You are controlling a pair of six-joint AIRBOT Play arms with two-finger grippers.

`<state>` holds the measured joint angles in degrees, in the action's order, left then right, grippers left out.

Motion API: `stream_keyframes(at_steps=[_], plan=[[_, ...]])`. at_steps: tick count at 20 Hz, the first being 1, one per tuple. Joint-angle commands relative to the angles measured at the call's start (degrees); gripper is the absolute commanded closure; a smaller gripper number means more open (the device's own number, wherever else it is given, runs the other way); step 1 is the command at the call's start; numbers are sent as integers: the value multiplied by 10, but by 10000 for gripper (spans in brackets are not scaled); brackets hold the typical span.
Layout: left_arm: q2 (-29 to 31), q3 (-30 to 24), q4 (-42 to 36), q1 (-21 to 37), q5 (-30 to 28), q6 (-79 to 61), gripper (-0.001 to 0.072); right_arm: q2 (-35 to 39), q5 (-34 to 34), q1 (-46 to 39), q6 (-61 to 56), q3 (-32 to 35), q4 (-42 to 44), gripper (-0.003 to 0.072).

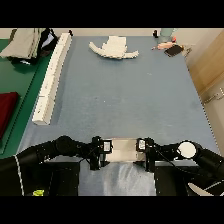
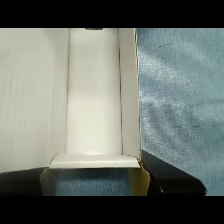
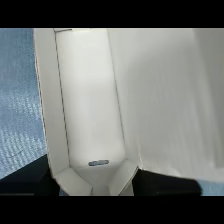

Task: Fold the box.

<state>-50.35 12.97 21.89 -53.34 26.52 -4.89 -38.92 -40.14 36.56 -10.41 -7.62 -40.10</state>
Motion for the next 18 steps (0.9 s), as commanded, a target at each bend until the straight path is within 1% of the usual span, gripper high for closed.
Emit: stream_keyframes(at_steps=[1,3,10,15,18], plan=[[0,1,2,0,-2,9,125,0,1,0,0,0,0,163],[0,1,2,0,-7,15,9,1,1,0,0,0,0,163],[-8,6,5,0,-8,50,9,0,1,0,0,0,0,163],[-16,12,29,13,30,59,9,0,1,0,0,0,0,163],[-16,13,39,21,34,57,9,1,1,0,0,0,0,163]])
